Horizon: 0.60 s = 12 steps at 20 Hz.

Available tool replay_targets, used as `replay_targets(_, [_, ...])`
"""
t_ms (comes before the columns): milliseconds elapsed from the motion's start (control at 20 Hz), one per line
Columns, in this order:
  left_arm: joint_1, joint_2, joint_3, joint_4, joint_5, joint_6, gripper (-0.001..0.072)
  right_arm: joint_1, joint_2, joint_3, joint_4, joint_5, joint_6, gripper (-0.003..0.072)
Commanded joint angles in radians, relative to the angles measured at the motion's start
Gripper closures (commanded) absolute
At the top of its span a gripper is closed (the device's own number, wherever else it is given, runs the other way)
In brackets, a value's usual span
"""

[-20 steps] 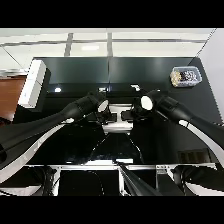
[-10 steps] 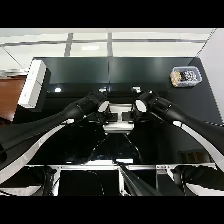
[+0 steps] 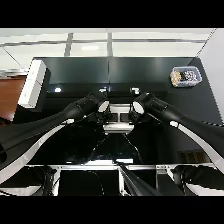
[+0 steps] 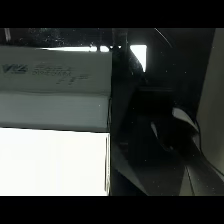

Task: Fold the box and place the chain.

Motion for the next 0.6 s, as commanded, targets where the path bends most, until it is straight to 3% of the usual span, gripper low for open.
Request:
replay_targets(0, [0.001, 0.0, 0.001, 0.002, 0.0, 0.002, 0.0683, 0.001, -0.002, 0.0, -0.002, 0.0, 0.002, 0.0596])
replay_targets(50, [0.001, 0.0, 0.001, 0.002, 0.0, 0.002, 0.0683, 0.001, -0.002, 0.0, -0.002, 0.0, 0.001, 0.0399])
replay_targets(150, [0.001, 0.0, 0.001, 0.002, 0.001, 0.002, 0.0683, 0.001, -0.002, 0.0, -0.002, 0.005, 0.001, 0.0405])
replay_targets(250, [0.001, 0.0, 0.001, 0.002, 0.001, 0.002, 0.0683, 0.001, -0.002, 0.0, 0.0, 0.003, -0.033, 0.0672])
replay_targets(450, [0.001, 0.0, 0.001, 0.002, 0.001, 0.002, 0.0683, 0.001, -0.001, 0.0, 0.024, 0.009, -0.049, 0.067])
replay_targets(500, [0.001, 0.0, 0.001, 0.002, 0.0, 0.002, 0.0683, 0.001, -0.001, 0.001, 0.024, 0.012, -0.048, 0.0589])
replay_targets(550, [0.001, 0.0, 0.001, 0.002, 0.0, 0.002, 0.0683, 0.001, 0.0, 0.002, 0.024, 0.012, -0.048, 0.0423])
